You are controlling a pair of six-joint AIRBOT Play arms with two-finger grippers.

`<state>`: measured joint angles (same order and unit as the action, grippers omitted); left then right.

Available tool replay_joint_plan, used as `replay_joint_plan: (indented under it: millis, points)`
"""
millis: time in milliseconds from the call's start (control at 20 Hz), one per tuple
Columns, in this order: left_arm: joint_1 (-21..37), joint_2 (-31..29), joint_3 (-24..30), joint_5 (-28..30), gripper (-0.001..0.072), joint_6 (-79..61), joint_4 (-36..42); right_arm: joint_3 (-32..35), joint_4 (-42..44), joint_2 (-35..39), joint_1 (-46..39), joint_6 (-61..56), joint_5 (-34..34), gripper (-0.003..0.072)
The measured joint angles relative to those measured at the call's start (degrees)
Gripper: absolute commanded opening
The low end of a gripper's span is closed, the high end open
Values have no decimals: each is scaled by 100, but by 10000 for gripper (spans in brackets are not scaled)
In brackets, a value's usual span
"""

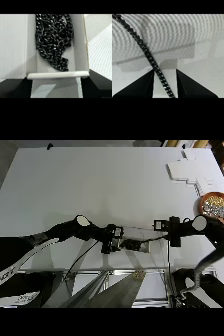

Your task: Fold the box and place the chain.

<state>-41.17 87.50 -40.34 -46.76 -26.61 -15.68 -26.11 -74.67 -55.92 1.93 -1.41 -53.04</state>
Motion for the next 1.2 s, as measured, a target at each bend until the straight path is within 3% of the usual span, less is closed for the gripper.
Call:
replay_joint_plan:
  millis: [50,150,350,500,1200]
  points:
    - [0,0,0,0,210,-2,0,4,-7,-48,0,15,0,286]
    - [0,0,0,0,210,-2,2,7,-9,-125,0,28,22,207]
    - [0,0,0,0,210,0,0,7,9,-232,-2,39,74,179]
    - [0,0,0,0,210,0,0,7,15,-278,-4,39,-44,16]
    - [0,0,0,-2,210,-2,2,17,17,417,13,42,-507,16]
